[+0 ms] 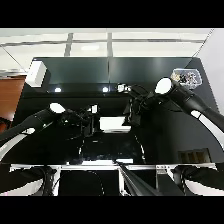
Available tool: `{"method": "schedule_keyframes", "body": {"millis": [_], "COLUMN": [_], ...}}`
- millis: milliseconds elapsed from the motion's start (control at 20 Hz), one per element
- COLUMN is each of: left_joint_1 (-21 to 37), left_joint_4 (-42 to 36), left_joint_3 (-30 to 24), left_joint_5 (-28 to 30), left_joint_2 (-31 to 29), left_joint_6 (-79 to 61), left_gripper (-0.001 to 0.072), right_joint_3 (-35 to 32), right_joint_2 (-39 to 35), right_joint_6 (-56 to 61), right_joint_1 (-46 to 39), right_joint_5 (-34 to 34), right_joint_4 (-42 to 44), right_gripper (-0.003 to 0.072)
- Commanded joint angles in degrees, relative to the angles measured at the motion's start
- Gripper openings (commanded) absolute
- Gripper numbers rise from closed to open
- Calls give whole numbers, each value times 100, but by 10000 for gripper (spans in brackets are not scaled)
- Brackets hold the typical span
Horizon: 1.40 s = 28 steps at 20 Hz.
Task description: Fold the box and place the chain.
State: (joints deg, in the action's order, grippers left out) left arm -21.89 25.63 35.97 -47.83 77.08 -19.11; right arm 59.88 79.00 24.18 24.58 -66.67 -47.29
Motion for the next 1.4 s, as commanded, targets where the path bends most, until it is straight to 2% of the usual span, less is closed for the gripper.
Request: {"method": "schedule_keyframes", "body": {"millis": [0, 50, 100, 150, 200, 300, 350, 800, 1350], "left_joint_1": [-2, -2, -2, -2, -2, -2, -2, -2, -2], "left_joint_4": [4, 7, 7, 7, 9, 35, 70, 92, 92], "left_joint_3": [2, 2, 2, 2, 2, 2, 2, 2, 2], "left_joint_5": [2, 2, 2, 2, 2, 2, 2, 2, 0], "left_joint_2": [0, 0, 0, 0, 0, 0, 0, 0, 0], "left_joint_6": [-2, -2, -2, -2, -2, -2, 0, 0, 0], "left_gripper": [485, 485, 485, 485, 485, 485, 485, 485, 485], "right_joint_3": [-2, -2, -2, -2, -2, -2, -2, -2, -2], "right_joint_2": [2, 2, 2, 2, 2, 2, 2, 2, 0], "right_joint_6": [-2, -2, 0, 2, 7, 4, 17, 63, 66], "right_joint_1": [24, 33, 52, 55, 55, 55, 55, 55, 343], "right_joint_5": [-125, -122, -125, -125, -125, -125, -146, -199, -133], "right_joint_4": [-44, -96, -155, -203, -227, -234, -232, -297, -785], "right_gripper": [676, 675, 641, 467, 418, 414, 325, 315, 319]}}
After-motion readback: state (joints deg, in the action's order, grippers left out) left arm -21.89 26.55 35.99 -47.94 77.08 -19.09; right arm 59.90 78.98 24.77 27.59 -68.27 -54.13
